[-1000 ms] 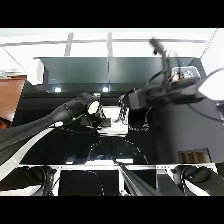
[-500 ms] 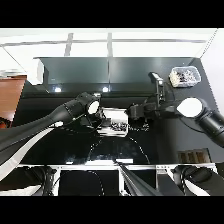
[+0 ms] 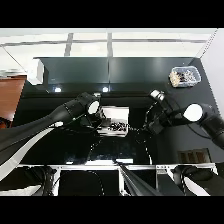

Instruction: Fold the box and place the chain.

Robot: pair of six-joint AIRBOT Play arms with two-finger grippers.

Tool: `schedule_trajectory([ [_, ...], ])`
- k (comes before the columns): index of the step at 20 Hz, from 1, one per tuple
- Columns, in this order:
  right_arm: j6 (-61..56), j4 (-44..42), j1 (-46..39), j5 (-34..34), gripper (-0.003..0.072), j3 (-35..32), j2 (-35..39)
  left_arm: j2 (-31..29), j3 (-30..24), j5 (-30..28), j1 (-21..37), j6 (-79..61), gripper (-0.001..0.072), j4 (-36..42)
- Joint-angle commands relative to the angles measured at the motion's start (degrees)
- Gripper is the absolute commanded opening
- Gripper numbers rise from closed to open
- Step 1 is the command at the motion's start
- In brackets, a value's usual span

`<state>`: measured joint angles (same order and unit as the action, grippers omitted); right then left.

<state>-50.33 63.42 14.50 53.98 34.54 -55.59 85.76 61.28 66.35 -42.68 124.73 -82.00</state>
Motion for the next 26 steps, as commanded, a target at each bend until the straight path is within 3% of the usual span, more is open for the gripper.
schedule_trajectory([
  [1, 18.0, 1.9, -0.3, -6.1, 0.0707, -6.5, 0.0, 0.0, 0.0, 0.0, 0.0, 0.0, 0.0027, 0.0],
  [8, 31.1, -4.9, -0.3, -8.0, 0.0702, -6.8, -3.3, 0.0, 0.0, 0.0, 0.0, 0.0, 0.0027, 0.0],
  [16, 32.9, -4.9, -0.3, -11.9, 0.0698, -6.8, -6.5, 0.0, 0.0, -0.1, 0.0, 0.0, 0.0027, 0.0],
  [17, 32.8, -4.9, -0.3, -11.8, 0.0565, -6.8, -6.5, 0.0, 0.0, -0.1, 0.0, 0.0, 0.0027, 0.0],
  [19, 32.3, -4.9, -0.3, -10.8, 0.0096, -6.7, -6.3, 0.0, 0.0, 0.0, 0.0, 0.0, 0.0027, 0.0],
  [20, 30.9, -4.9, -0.3, -9.7, 0.0022, -6.6, -5.6, 0.0, 0.0, 0.0, 0.0, 0.0, 0.0027, 0.0],
  [23, 18.8, -2.6, -0.3, -6.9, 0.0021, -5.0, -1.1, 0.0, 0.0, 0.0, 0.0, 0.0, 0.0027, 0.0],
  [26, 5.6, -0.2, -0.4, 1.1, 0.0021, 1.5, 4.7, 0.0, 0.0, 0.0, 0.0, 0.0, 0.0027, 0.1],
])
